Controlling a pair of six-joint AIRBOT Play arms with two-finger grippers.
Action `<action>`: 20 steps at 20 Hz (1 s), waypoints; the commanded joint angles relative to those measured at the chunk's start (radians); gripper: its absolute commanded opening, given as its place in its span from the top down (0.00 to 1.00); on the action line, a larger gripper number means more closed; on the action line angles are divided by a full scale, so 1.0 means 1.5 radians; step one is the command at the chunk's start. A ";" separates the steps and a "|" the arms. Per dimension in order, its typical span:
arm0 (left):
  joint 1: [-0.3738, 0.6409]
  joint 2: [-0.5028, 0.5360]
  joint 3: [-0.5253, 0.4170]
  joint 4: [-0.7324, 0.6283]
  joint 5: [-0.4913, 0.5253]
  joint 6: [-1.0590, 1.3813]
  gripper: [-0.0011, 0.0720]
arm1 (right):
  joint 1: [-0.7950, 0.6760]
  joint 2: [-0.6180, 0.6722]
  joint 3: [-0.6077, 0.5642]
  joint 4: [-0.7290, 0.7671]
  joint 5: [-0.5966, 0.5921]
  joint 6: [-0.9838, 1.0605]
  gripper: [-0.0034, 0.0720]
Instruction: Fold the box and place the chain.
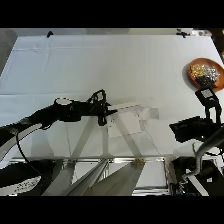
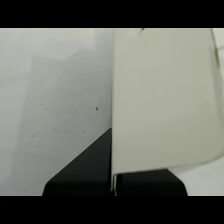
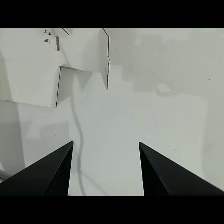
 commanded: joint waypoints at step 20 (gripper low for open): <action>-0.034 -0.039 0.111 0.325 -0.003 -0.203 0.98 | 0.000 -0.001 0.000 0.000 -0.036 0.000 0.35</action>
